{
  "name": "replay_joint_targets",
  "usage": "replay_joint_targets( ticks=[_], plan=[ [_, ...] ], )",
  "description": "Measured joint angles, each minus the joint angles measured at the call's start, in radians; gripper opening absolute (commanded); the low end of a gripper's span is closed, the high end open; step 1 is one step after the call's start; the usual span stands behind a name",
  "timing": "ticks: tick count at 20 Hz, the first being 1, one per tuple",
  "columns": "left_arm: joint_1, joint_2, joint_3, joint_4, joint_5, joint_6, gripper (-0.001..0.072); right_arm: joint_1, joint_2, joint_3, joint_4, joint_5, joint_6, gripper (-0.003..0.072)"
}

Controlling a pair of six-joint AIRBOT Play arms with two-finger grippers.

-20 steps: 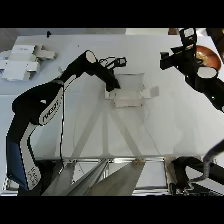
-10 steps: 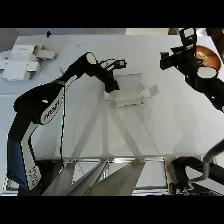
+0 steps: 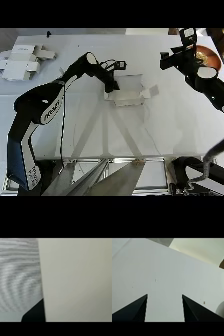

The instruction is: Fold the box and place the chain.

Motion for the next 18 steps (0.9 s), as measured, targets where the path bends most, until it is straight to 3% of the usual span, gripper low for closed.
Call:
replay_joint_targets(
  ticks=[7,9,10,14,16,18],
  plan=[
    [0.0,0.0,0.0,0.002,0.0,0.01,0.0016,0.0,0.0,0.0,0.0,0.0,0.0,0.048],
    [-0.001,0.0,0.0,0.003,0.0,0.01,0.0016,0.0,0.005,0.0,-0.003,0.008,0.0,0.0583],
    [-0.001,0.0,0.0,0.003,0.0,0.01,0.0016,0.0,0.009,0.0,-0.012,0.023,0.0,0.06],
    [-0.002,0.0,0.0,0.003,0.0,0.01,0.0016,0.0,0.053,0.0,-0.097,0.171,0.0,0.0629],
    [-0.002,0.0,0.0,0.003,0.0,0.01,0.0016,0.0,0.096,0.0,-0.14,0.274,0.0,0.0706],
    [-0.002,0.0,0.0,0.003,-0.001,0.01,0.0016,0.0,0.154,0.0,-0.166,0.369,0.006,0.0706]
  ],
)
